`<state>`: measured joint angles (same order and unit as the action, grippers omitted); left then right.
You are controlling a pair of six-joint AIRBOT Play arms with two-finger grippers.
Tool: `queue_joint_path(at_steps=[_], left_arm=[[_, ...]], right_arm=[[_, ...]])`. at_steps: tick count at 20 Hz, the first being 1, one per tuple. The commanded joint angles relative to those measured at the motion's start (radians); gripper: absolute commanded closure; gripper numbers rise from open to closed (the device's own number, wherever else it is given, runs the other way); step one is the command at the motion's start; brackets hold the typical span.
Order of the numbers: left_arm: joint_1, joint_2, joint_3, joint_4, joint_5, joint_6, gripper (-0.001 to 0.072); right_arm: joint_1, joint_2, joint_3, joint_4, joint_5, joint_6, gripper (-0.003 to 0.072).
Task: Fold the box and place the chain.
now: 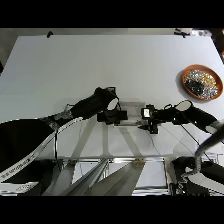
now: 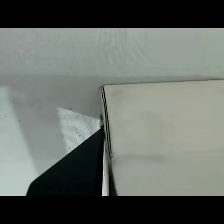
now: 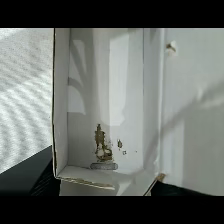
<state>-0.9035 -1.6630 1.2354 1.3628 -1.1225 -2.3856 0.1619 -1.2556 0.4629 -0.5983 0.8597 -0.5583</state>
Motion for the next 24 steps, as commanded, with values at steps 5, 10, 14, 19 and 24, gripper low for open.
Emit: queue_joint_path(at_steps=[5, 10, 14, 19, 24], left_arm=[[-0.008, -0.020, 0.000, 0.000, 0.004, 0.003, 0.0689], [-0.008, -0.023, 0.000, 0.000, 0.004, 0.003, 0.0419], [-0.008, -0.029, 0.000, 0.001, 0.004, 0.003, 0.0420], [-0.014, -0.035, 0.000, 0.003, -0.028, 0.006, 0.0706], [-0.014, -0.031, 0.000, -0.005, -0.059, 0.007, 0.0702]], right_arm=[[0.000, 0.001, 0.000, 0.000, 0.000, 0.000, 0.0283], [0.000, 0.001, 0.000, 0.000, 0.000, 0.000, 0.0283], [0.000, 0.001, 0.000, 0.000, 0.000, 0.000, 0.0283], [0.000, 0.001, 0.000, 0.000, 0.000, 0.000, 0.0283], [0.000, 0.001, 0.000, 0.000, 0.000, 0.000, 0.0283]])
